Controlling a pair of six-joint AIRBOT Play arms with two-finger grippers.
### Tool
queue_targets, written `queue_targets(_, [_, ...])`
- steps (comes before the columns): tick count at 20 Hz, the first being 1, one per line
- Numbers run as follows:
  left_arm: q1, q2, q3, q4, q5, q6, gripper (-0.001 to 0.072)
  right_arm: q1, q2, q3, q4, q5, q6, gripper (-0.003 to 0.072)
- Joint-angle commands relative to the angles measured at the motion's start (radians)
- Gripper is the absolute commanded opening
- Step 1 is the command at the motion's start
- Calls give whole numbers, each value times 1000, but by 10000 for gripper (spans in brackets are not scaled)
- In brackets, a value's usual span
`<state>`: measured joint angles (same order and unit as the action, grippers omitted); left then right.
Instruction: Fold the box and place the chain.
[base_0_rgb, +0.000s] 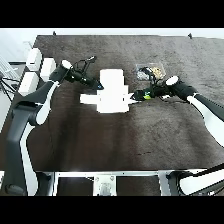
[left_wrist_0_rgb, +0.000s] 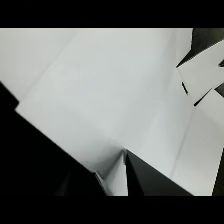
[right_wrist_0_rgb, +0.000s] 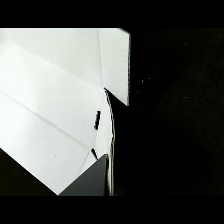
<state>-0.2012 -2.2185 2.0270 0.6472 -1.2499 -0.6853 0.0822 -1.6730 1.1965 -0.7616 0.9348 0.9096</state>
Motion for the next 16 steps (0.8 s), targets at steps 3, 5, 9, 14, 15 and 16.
queue_targets(3, [0, -19, 0, -53, -40, 67, 283, 0, 0, 0, -2, 0, -6, 10])
queue_targets(5, [0, -21, 0, -92, -50, 108, 229, 0, 0, 0, -2, 0, -6, 10])
queue_targets(9, [0, -22, 0, -127, -62, 173, 110, 0, 0, 0, -2, 1, -31, 10])
queue_targets(14, [0, -26, -6, -140, -131, 282, 23, -11, 0, 1, -2, 2, -40, 270])
queue_targets(15, [0, -27, -6, -139, -145, 307, 22, -25, 1, 1, -2, 12, -61, 271])
queue_targets(16, [0, -27, -6, -139, -157, 336, 21, -45, 1, 1, -2, 27, -70, 271])
